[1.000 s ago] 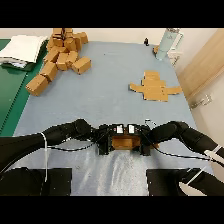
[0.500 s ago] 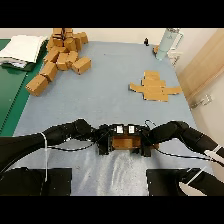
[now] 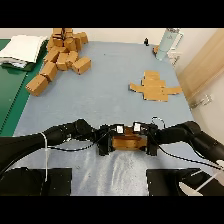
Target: Fold the box.
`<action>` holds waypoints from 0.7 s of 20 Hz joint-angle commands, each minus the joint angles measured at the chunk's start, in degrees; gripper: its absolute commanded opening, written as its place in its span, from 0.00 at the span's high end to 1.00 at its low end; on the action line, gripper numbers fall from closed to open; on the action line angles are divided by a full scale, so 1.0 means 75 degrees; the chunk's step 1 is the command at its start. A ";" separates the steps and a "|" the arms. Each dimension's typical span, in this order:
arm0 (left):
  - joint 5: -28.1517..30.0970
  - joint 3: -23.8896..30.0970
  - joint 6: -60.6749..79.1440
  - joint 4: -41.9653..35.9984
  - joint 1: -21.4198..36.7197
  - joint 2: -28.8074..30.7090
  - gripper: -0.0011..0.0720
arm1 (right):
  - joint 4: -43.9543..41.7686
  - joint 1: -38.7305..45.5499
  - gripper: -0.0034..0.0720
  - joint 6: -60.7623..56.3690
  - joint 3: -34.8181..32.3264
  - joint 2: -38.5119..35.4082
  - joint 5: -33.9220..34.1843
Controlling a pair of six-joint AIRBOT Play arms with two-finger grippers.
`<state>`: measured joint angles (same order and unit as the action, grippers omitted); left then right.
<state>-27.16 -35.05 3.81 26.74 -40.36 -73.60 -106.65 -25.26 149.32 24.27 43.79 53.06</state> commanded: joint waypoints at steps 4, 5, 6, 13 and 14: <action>0.0006 -0.0003 0.0009 0.0009 0.0003 0.0003 0.40 | -0.0618 -0.0009 0.02 -0.1084 0.0009 -0.1437 0.0597; 0.0003 -0.0003 0.0009 0.0009 0.0000 0.0003 0.40 | -0.1195 -0.0009 0.02 -0.1985 0.0009 -0.1600 0.0842; 0.0006 -0.0003 0.0009 0.0009 0.0000 0.0003 0.40 | -0.1734 -0.0015 0.02 -0.2996 0.0009 -0.1714 0.1099; 0.0006 -0.0003 0.0009 0.0009 0.0003 0.0003 0.40 | -0.2241 -0.0064 0.02 -0.6968 0.0006 -0.1871 0.1020; 0.0006 -0.0003 0.0009 0.0009 0.0000 0.0003 0.40 | -0.2247 -0.0064 0.03 -0.7184 0.0006 -0.1813 0.0793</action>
<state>-27.14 -35.05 3.84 26.79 -40.36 -73.58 -121.93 -25.67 105.71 24.27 30.06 61.63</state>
